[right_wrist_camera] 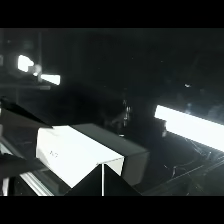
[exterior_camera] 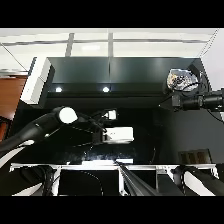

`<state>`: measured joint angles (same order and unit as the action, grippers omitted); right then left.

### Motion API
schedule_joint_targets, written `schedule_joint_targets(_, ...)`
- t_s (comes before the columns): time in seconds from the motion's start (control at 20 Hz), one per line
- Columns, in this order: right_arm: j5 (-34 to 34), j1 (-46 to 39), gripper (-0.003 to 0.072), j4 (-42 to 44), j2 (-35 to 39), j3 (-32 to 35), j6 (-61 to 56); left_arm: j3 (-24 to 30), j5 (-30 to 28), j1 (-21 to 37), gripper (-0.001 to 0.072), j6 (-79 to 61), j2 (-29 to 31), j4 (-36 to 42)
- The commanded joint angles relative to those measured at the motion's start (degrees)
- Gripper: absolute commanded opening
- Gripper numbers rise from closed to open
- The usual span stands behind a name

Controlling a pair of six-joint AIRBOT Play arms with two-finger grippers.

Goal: Fold the box and place the chain.

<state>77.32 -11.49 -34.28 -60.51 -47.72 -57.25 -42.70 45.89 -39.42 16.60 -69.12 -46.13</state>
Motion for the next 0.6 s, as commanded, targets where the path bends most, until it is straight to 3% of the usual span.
schedule_joint_targets(0.0,-0.6,-0.8,0.0010,-0.3,0.1,0.0,-0.9,-4.4,-2.3,-4.4,0.0712,2.0,-5.7,3.0)
schedule_joint_targets(0.55,-0.7,-0.8,0.0009,-0.3,0.1,0.0,-1.0,-5.8,0.9,-5.1,0.0712,2.1,-7.3,3.1)
